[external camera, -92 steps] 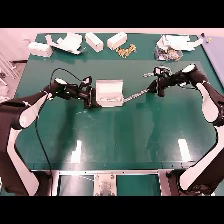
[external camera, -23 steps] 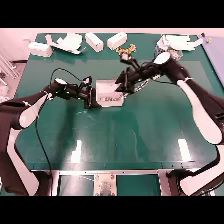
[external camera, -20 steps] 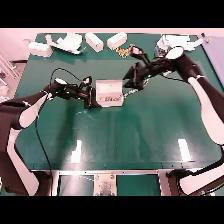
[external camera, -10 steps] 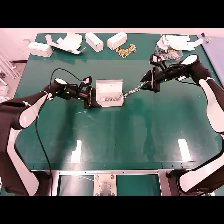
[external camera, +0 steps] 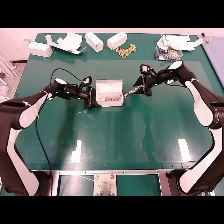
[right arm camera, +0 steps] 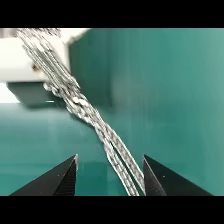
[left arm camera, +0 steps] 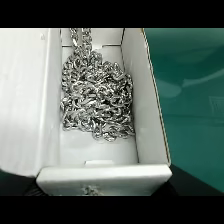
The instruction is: Fold the box and place the chain.
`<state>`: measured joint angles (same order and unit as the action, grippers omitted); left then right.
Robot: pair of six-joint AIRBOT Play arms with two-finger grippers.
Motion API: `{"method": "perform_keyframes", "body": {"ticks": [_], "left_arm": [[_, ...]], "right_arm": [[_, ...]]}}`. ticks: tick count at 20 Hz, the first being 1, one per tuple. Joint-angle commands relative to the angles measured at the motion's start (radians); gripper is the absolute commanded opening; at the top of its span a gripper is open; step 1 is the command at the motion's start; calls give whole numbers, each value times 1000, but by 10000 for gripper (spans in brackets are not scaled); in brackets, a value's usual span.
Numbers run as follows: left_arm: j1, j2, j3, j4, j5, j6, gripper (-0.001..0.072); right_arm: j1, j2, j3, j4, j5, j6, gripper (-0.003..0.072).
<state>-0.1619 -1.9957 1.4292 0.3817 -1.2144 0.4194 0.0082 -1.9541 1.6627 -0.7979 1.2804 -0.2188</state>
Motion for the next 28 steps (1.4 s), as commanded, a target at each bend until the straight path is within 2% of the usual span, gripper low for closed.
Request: {"method": "perform_keyframes", "body": {"ticks": [1,10,13,16,19,22,28], "left_arm": [[1,1,1,0,0,0,579],[1,1,1,0,0,0,579],[1,1,1,0,0,0,579],[1,1,1,0,0,0,579],[1,1,1,0,0,0,579],[1,1,1,0,0,0,579],[1,1,1,0,0,0,579]], "right_arm": [[34,-21,7,-8,14,-30,446],[45,-59,22,-8,9,-29,396],[50,-66,22,-23,-19,-25,342],[73,-69,23,-84,-37,7,326],[88,-71,24,-105,-58,38,218],[94,-71,24,-114,-61,56,10],[95,-16,34,-103,-58,161,8]]}}
